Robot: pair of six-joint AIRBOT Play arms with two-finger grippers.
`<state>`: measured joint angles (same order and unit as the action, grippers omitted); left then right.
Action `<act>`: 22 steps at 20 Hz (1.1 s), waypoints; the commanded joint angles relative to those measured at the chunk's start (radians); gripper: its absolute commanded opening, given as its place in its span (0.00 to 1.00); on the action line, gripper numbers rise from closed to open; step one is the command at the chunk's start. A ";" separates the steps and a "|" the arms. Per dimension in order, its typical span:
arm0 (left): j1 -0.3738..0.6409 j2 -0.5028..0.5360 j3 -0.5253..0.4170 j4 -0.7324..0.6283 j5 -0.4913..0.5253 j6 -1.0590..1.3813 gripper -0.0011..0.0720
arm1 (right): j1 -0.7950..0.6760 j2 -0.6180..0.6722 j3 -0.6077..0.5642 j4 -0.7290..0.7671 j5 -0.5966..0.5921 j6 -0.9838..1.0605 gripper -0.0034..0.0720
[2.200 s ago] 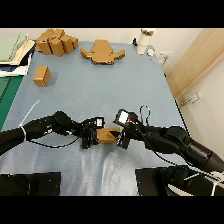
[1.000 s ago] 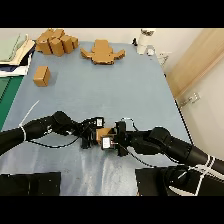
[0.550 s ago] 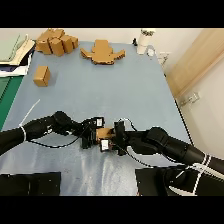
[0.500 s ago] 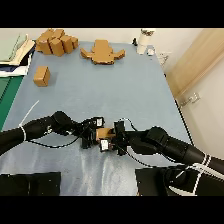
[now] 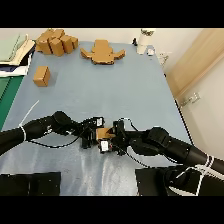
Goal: Fold the box.
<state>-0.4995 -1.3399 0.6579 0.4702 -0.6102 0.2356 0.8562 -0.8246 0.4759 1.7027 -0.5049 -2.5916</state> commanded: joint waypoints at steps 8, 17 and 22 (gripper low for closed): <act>0.000 0.000 0.000 0.000 -0.001 0.000 0.66 | 0.006 0.041 0.001 -0.021 -0.016 0.035 0.49; 0.000 0.000 0.000 0.000 -0.001 0.000 0.66 | 0.006 0.057 0.027 -0.080 -0.008 0.056 0.39; 0.000 0.000 0.000 0.000 -0.001 0.000 0.66 | 0.006 0.040 0.029 -0.081 -0.008 0.063 0.36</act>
